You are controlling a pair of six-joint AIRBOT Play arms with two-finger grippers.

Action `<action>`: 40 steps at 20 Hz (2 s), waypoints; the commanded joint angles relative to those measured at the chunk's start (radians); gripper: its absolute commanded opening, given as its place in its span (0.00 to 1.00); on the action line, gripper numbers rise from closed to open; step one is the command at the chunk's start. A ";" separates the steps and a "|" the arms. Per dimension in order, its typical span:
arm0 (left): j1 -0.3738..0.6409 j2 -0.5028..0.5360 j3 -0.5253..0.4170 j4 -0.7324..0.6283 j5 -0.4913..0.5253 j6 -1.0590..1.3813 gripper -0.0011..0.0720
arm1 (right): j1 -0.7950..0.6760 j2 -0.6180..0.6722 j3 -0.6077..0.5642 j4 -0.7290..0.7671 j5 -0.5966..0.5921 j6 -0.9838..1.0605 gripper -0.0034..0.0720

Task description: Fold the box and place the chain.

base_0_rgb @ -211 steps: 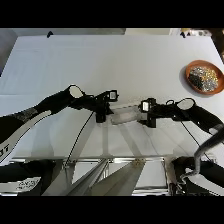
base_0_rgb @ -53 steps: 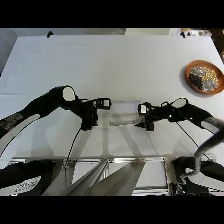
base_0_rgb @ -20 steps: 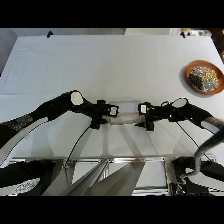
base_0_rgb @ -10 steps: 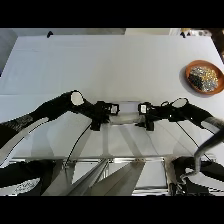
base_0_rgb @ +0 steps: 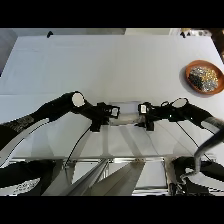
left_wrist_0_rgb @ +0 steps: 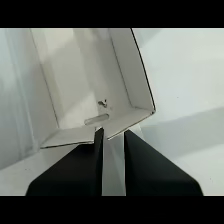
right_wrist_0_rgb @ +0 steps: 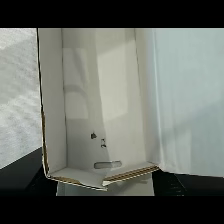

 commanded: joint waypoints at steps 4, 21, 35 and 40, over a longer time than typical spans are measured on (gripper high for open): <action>-0.053 -0.001 0.000 -0.048 0.106 0.003 0.02 | 0.000 0.000 0.000 0.000 0.000 0.001 0.49; -0.069 -0.014 -0.001 -0.072 0.122 -0.097 0.63 | 0.000 0.000 0.000 0.000 0.000 0.001 0.49; 0.079 0.319 -0.001 0.172 -0.150 -0.874 0.02 | 0.000 0.000 0.000 0.001 0.000 0.001 0.49; 0.195 0.512 -0.060 0.267 -0.180 -1.145 0.03 | 0.000 0.000 0.000 0.000 0.000 0.001 0.49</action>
